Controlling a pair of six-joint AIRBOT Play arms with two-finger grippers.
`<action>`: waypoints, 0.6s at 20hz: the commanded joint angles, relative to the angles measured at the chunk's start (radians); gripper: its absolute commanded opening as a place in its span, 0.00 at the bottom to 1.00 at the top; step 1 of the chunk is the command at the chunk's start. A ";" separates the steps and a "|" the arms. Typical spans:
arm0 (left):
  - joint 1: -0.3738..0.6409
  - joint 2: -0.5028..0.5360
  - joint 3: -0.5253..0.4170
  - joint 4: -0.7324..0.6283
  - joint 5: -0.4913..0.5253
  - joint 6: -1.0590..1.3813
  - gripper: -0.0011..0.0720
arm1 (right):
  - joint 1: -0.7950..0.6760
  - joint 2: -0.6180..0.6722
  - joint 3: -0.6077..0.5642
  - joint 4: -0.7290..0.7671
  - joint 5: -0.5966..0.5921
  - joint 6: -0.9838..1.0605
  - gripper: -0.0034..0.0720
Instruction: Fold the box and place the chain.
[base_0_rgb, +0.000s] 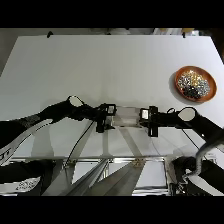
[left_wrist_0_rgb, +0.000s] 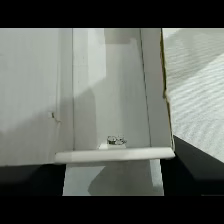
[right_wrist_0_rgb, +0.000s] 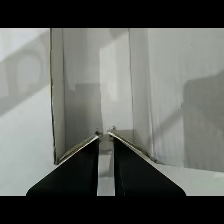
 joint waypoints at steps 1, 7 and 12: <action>0.001 0.001 0.000 0.000 0.000 0.000 0.39 | 0.001 -0.029 0.000 0.040 0.000 -0.012 0.24; 0.001 0.001 0.000 0.000 0.000 0.000 0.39 | 0.001 -0.016 0.000 0.028 0.004 0.012 0.68; 0.001 0.001 0.000 0.000 0.000 0.000 0.39 | 0.001 0.134 0.000 -0.140 0.010 0.357 0.14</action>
